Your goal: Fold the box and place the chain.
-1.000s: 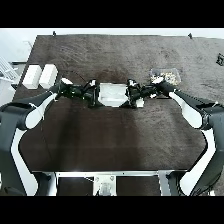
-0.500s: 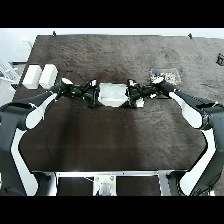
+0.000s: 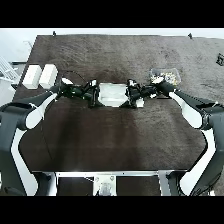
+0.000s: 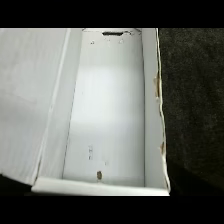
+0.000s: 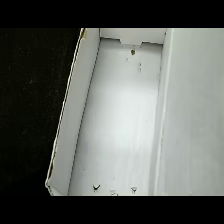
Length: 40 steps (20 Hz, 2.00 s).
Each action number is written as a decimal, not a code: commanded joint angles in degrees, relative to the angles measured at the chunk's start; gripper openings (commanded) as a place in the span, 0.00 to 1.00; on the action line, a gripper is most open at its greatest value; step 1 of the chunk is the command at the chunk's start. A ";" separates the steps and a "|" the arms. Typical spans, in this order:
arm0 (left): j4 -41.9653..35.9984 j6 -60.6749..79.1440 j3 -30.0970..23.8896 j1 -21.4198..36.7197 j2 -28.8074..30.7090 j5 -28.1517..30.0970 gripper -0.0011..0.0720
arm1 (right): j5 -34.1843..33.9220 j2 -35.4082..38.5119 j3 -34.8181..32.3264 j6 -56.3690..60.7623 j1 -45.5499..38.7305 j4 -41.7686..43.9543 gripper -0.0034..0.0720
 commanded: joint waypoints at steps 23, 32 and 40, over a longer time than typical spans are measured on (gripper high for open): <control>-0.09 -0.02 0.02 0.07 -0.02 0.02 0.81 | 0.92 5.31 0.07 4.13 -8.22 -6.08 1.00; -0.09 -0.02 0.02 0.07 -0.02 0.04 0.81 | 14.27 10.80 0.04 20.46 -10.99 -4.59 0.06; -0.09 -0.02 0.02 0.07 -0.02 0.02 0.81 | 9.42 9.44 -0.72 27.30 -6.75 12.04 0.05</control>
